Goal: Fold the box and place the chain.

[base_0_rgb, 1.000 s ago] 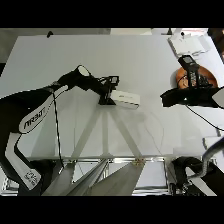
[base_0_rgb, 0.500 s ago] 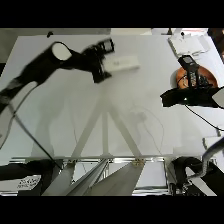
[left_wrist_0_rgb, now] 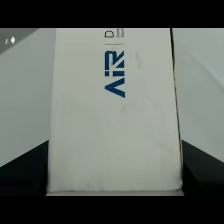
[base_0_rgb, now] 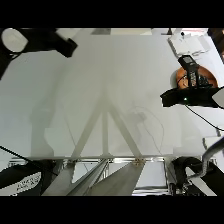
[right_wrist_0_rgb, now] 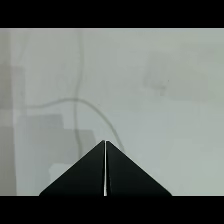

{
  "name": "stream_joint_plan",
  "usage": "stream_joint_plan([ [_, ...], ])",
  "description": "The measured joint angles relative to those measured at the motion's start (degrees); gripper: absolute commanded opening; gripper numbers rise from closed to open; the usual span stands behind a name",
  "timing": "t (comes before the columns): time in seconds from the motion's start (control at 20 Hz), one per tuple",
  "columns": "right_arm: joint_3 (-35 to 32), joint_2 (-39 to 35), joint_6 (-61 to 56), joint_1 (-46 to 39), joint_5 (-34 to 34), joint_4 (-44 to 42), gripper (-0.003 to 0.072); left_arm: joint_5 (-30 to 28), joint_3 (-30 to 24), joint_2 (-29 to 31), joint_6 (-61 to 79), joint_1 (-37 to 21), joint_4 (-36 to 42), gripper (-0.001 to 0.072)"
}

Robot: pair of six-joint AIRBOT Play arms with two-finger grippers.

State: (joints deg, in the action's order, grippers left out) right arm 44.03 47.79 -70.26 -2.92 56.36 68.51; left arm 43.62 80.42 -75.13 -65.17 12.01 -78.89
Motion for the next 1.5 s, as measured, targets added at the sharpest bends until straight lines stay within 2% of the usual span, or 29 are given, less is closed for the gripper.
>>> stream_joint_plan([
  [0.3, 0.00, 0.00, 0.00, 0.00, -0.02, 0.00, 0.0013, -2.34, -2.54, -2.23, -14.95, -6.14, -6.21, 0.0002],
  [0.65, 0.00, 0.00, 0.02, 0.00, -0.04, 0.00, 0.0013, -9.81, -16.81, -5.92, -22.56, -7.52, -9.86, 0.0015],
  [0.7, 0.00, 0.00, 0.02, 0.00, -0.02, 0.02, 0.0013, -10.38, -18.60, -6.71, -22.95, -7.61, -10.10, 0.0046],
  [0.75, 0.00, 0.00, 0.00, 0.00, -0.04, 0.00, 0.0013, -10.93, -19.89, -7.34, -23.15, -7.63, -10.21, 0.0122],
  [0.85, 0.00, 0.00, 0.02, 0.00, -0.04, 0.02, 0.0013, -12.09, -21.62, -8.50, -23.39, -7.67, -10.29, 0.0227],
  [0.95, 0.00, 0.00, 0.00, 0.00, -0.04, 0.00, 0.0013, -12.37, -22.51, -9.27, -23.56, -7.74, -10.51, 0.0396],
  [1.25, 0.00, 0.00, 0.00, 0.00, -0.04, 0.00, 0.0013, -11.52, -23.37, -10.01, -23.78, -7.78, -10.54, 0.0438],
  [1.3, 0.00, 0.00, 0.00, 0.00, -0.04, 0.02, 0.0013, -11.34, -23.41, -10.01, -23.78, -7.78, -10.58, 0.0540],
  [1.35, 0.00, 0.00, 0.00, 0.00, -0.04, 0.00, 0.0013, -11.13, -23.45, -10.03, -23.78, -7.78, -10.64, 0.0685],
  [1.5, 0.00, 0.00, 0.00, 0.00, -0.04, 0.00, 0.0013, -10.38, -23.47, -10.08, -23.78, -7.78, -10.80, 0.0698],
])
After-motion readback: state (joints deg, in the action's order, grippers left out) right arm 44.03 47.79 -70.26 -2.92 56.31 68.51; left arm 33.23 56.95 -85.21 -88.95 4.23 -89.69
